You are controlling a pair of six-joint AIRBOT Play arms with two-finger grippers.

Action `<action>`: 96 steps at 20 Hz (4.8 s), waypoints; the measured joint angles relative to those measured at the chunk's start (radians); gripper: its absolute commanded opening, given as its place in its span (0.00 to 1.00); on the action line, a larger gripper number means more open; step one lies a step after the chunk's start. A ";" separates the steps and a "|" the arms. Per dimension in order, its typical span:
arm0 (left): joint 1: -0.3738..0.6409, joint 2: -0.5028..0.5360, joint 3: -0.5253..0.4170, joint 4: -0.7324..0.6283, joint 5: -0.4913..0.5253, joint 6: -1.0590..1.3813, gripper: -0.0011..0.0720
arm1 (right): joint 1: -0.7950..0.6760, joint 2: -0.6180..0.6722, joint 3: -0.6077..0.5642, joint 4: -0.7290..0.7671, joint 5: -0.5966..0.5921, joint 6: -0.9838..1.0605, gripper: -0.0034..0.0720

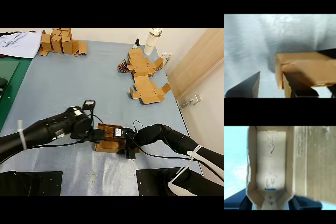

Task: Fold the box.

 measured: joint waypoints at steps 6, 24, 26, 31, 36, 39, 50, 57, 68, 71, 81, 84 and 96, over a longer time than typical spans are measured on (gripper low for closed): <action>0.052 0.252 -0.160 0.001 0.022 0.184 0.62 | 0.000 0.000 0.000 0.000 0.000 0.000 0.72; 0.298 0.205 -0.390 -0.663 0.078 1.766 0.95 | 0.000 0.000 0.000 0.000 0.000 0.000 0.72; 0.308 0.170 -0.393 -0.687 0.113 1.908 0.97 | 0.000 0.000 0.000 0.000 0.000 0.000 0.72; 0.320 0.137 -0.394 -0.719 0.244 2.140 0.97 | 0.000 0.000 0.000 0.000 0.000 0.000 0.72; 0.321 0.131 -0.394 -0.740 0.294 2.226 0.97 | 0.000 0.000 0.000 0.000 0.000 0.000 0.72; 0.321 0.116 -0.394 -0.778 0.296 2.279 0.97 | 0.000 0.000 0.000 0.000 0.000 0.000 0.72; 0.313 0.049 -0.392 -0.839 0.302 2.351 0.97 | 0.000 0.000 0.000 0.000 0.000 0.000 0.72; 0.271 0.014 -0.381 -0.864 0.326 2.364 0.97 | 0.000 0.000 0.000 0.000 0.000 0.000 0.72; 0.265 0.032 -0.372 -0.858 0.332 2.366 0.97 | 0.000 0.000 0.000 0.000 0.000 0.000 0.72; 0.277 0.035 -0.371 -0.843 0.333 2.364 0.97 | 0.000 0.000 0.000 0.000 0.000 0.000 0.72; 0.290 0.035 -0.371 -0.838 0.357 2.363 0.97 | 0.000 0.000 0.000 0.000 0.000 0.000 0.72; 0.286 0.035 -0.371 -0.849 0.349 2.363 0.97 | 0.000 0.000 0.000 0.000 0.000 0.000 0.72; 0.265 0.023 -0.367 -0.876 0.341 2.362 0.97 | 0.000 0.000 0.000 0.000 0.000 0.000 0.72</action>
